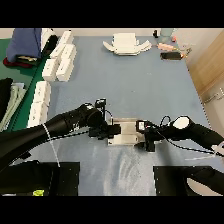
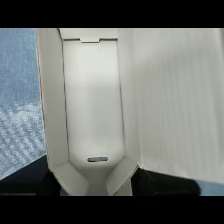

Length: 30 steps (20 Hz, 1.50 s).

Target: Fold the box.

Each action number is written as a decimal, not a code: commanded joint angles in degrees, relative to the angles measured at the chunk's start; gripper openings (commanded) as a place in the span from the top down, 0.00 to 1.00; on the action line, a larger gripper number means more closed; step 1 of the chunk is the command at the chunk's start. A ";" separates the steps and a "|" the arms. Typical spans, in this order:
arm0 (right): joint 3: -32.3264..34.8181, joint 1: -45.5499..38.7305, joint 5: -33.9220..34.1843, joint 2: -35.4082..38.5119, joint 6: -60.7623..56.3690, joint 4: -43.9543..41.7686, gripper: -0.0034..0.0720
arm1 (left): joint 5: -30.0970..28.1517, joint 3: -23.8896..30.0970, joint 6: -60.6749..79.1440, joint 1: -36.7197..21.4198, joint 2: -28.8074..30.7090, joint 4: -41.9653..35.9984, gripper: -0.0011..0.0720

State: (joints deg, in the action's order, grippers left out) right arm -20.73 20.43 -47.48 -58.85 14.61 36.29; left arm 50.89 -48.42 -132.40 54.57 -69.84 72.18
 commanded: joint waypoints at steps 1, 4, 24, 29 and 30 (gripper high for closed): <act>-0.02 0.02 -0.02 0.00 -0.22 -0.07 0.28 | 1.27 0.04 0.00 -0.02 -0.22 0.22 0.77; -0.02 0.02 -0.02 0.00 -0.22 -0.07 0.28 | 1.18 0.02 0.35 0.11 -0.22 0.22 0.33; -0.02 0.02 -0.02 0.00 -0.22 -0.07 0.28 | 10.36 -6.43 -5.79 2.38 -5.20 6.45 0.59; -0.02 0.02 -0.02 0.00 -0.22 -0.07 0.28 | 14.84 -11.50 -7.80 4.13 -10.58 10.43 0.59; -0.02 0.02 -0.02 0.00 -0.22 -0.07 0.28 | 15.61 -12.11 -7.87 4.55 -11.43 10.60 0.59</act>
State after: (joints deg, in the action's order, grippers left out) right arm -20.71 20.49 -47.48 -58.89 14.41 36.23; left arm 63.16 -58.26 -139.37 58.22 -78.78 80.93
